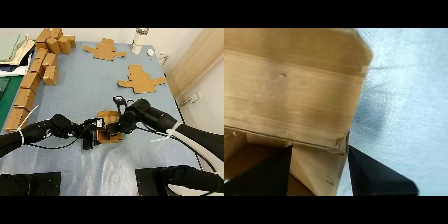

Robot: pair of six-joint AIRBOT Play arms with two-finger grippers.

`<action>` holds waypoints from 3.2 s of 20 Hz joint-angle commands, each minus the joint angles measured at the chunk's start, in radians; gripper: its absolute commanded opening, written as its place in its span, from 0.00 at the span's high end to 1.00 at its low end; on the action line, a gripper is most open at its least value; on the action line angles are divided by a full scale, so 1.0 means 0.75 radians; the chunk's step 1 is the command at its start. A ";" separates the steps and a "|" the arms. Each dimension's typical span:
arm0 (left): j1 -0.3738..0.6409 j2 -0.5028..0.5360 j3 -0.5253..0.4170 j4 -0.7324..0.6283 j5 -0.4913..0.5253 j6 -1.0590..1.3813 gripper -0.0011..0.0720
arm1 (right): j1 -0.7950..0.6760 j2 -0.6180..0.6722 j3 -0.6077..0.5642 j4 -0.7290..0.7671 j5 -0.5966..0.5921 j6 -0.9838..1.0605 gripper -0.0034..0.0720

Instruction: Fold the box.

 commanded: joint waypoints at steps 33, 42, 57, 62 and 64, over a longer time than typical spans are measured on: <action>0.001 0.001 0.002 0.001 0.001 0.001 0.18 | 0.100 -0.146 0.083 -0.154 -0.155 0.323 0.88; 0.001 0.001 0.002 0.001 0.001 0.001 0.18 | 0.099 -0.089 0.084 -0.150 -0.162 0.297 0.44; 0.001 0.001 0.002 0.001 0.001 0.001 0.18 | -0.577 0.231 0.058 0.117 -0.273 -0.097 0.95; 0.001 0.001 0.002 0.001 0.001 0.001 0.18 | -1.026 -0.271 0.060 1.115 -0.226 -1.040 0.95; 0.001 0.001 0.002 0.001 0.001 0.001 0.18 | -1.019 -0.461 0.100 1.343 -0.372 -1.303 0.95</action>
